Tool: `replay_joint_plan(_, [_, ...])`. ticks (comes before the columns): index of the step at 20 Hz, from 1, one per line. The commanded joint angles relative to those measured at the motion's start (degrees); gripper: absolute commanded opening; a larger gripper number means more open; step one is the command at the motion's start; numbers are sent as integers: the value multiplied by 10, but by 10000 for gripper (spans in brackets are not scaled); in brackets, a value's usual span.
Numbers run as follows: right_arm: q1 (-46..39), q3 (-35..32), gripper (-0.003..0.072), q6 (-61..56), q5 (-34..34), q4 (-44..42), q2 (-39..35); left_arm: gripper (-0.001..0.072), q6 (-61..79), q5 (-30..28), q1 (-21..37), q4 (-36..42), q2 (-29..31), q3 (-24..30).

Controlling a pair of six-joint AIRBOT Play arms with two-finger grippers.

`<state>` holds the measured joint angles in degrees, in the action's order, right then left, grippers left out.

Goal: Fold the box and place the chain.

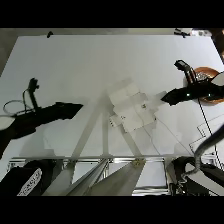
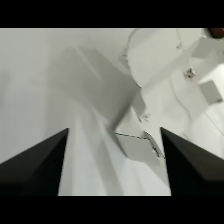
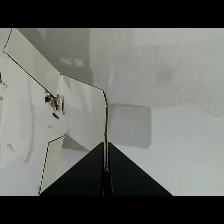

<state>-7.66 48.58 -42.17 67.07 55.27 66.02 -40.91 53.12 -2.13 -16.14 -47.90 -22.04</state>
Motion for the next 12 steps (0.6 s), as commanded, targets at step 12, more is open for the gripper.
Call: replay_joint_plan(12, [0, 0, 16, 0, -7, 0, 0, 690, 98, -33, -212, 60, -423, -260])
